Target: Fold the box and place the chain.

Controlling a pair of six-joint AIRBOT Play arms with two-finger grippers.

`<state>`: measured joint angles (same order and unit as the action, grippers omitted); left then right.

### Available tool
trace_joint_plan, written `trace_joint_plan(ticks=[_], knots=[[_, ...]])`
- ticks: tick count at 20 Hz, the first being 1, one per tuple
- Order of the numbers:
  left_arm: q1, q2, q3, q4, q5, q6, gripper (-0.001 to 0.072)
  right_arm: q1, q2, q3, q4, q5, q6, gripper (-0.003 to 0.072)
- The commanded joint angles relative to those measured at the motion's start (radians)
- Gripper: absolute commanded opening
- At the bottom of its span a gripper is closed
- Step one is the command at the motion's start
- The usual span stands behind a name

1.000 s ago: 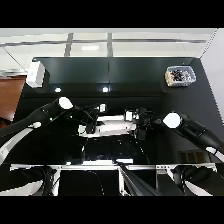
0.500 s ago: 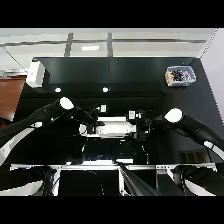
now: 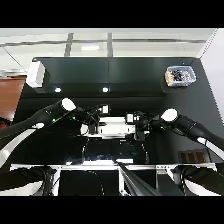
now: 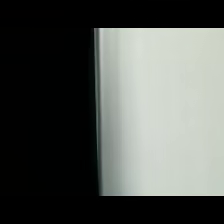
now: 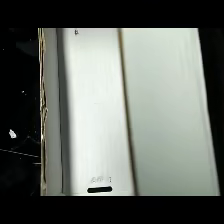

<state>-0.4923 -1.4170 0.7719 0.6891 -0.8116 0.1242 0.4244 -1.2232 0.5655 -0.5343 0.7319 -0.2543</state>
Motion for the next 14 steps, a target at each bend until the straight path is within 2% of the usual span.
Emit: trace_joint_plan(ticks=[1, 14], knots=[[-0.002, -0.001, 0.000, 0.003, -0.001, -0.001, 0.0021, -0.009, -0.020, -0.001, 0.002, -0.003, -0.022, 0.0670], [-0.002, -0.001, 0.000, 0.002, 0.000, 0.000, 0.0022, -0.046, -0.030, -0.030, 0.003, 0.005, -0.060, 0.0670]])
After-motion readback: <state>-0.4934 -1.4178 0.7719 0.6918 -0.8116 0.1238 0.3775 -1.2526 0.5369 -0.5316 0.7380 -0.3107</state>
